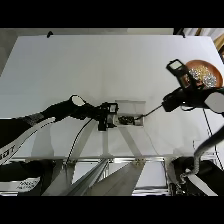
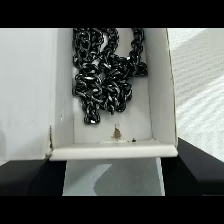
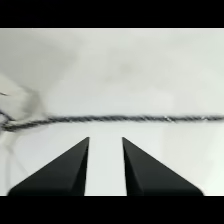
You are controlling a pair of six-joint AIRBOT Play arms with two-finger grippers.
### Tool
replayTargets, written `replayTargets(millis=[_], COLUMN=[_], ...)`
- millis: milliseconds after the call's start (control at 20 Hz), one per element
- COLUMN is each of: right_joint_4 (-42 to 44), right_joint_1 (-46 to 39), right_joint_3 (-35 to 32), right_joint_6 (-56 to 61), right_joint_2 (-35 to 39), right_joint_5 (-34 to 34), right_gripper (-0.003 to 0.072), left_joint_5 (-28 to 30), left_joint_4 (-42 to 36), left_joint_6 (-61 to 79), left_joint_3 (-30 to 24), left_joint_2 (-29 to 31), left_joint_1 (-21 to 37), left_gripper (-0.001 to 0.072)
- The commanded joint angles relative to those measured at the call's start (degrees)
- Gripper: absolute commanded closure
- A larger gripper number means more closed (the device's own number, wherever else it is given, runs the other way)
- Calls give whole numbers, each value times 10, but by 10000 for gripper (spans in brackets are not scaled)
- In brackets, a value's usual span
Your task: Fold the box and place the chain.
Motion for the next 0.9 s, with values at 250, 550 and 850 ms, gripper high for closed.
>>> replayTargets(millis=[250,550,850], right_joint_4=[-30,-34,-36], right_joint_1=[-115,-116,-116], right_joint_3=[3,3,3], right_joint_6=[41,73,88], right_joint_2=[-172,-256,-261], right_joint_5=[-43,-111,-155], right_gripper=[346,346,349], left_joint_5=[0,0,0], left_joint_4=[0,0,0], left_joint_6=[0,0,0], left_joint_3=[1,1,1], left_joint_2=[0,0,0], left_joint_1=[0,0,0], left_gripper=[454,454,454])
